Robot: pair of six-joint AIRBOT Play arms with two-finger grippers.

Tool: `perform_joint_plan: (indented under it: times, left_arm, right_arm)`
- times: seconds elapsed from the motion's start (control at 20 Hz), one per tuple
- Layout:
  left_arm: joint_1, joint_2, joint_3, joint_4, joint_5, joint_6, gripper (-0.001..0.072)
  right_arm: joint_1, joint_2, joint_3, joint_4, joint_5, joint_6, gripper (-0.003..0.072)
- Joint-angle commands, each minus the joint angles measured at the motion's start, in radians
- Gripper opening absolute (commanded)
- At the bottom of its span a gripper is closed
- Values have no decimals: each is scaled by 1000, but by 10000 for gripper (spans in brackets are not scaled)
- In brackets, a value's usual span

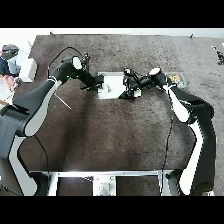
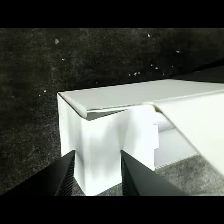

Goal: Fold the box and place the chain.

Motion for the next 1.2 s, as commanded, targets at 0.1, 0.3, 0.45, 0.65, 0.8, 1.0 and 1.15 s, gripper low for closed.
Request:
perform_joint_plan:
  times: [0.1, 0.3, 0.45, 0.65, 0.8, 1.0, 1.15]
  left_arm:
    - [-5, -5, 3, 45, -5, -69, 315]
    - [-35, -17, 31, 87, -8, -97, 315]
    - [-68, -34, 69, 182, -32, -174, 315]
    - [-106, -122, 217, 285, -165, -222, 314]
    - [-135, -130, 237, 398, -180, -282, 312]
    - [-140, -145, 238, 431, -176, -317, 303]
    - [-140, -147, 238, 449, -175, -335, 302]
  right_arm:
    - [0, 0, 1, 0, 0, 0, 465]
    - [0, 0, 1, 0, 0, 0, 465]
    - [0, 0, 1, 0, 0, 0, 465]
    - [0, 0, 1, 0, 0, 0, 465]
    - [0, 0, 1, 0, 0, 0, 465]
    - [0, 0, 1, 0, 0, 0, 465]
    - [0, 0, 1, 0, 0, 0, 465]
